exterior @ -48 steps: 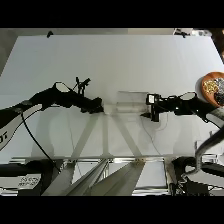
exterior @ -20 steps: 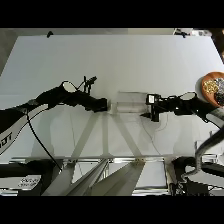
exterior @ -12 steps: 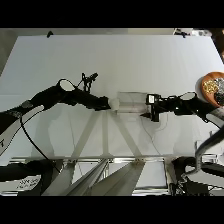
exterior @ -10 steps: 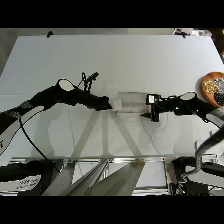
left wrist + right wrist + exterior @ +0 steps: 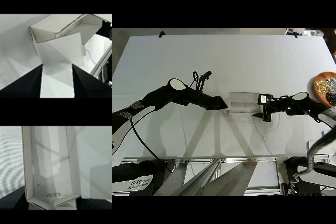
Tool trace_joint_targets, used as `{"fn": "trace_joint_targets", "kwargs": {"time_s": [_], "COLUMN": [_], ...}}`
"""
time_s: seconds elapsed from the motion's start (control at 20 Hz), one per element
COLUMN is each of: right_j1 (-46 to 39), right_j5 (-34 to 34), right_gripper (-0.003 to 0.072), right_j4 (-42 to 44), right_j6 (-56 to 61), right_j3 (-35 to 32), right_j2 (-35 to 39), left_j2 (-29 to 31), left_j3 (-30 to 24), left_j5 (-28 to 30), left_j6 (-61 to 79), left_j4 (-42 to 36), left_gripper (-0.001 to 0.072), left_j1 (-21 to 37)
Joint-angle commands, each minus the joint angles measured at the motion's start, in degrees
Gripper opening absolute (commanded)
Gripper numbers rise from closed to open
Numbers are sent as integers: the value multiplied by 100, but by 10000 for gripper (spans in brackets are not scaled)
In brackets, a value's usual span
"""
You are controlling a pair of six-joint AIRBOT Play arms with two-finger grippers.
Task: Fold the box and place the chain.
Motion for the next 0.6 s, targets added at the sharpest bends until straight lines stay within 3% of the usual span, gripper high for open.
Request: {"fn": "trace_joint_targets", "kwargs": {"time_s": [0.0,0.05,0.1,0.35,0.45,0.55], "right_j1": [-4,-4,-4,-4,-4,-4], "right_j5": [2,2,2,2,2,2], "right_gripper": [411,411,411,411,411,411], "right_j4": [0,0,0,-2,0,0], "right_j6": [0,0,0,0,0,0], "right_j3": [0,0,0,0,0,0], "right_j2": [4,4,4,4,4,4], "left_j2": [-20,-37,-48,-31,70,240], "left_j3": [4,4,4,7,7,4], "left_j5": [42,46,55,221,-48,-487], "left_j6": [186,229,227,315,415,463], "left_j4": [-9,-4,-2,0,-11,-9], "left_gripper": [458,607,702,688,527,516], "left_j1": [-2,-2,-2,92,400,870]}}
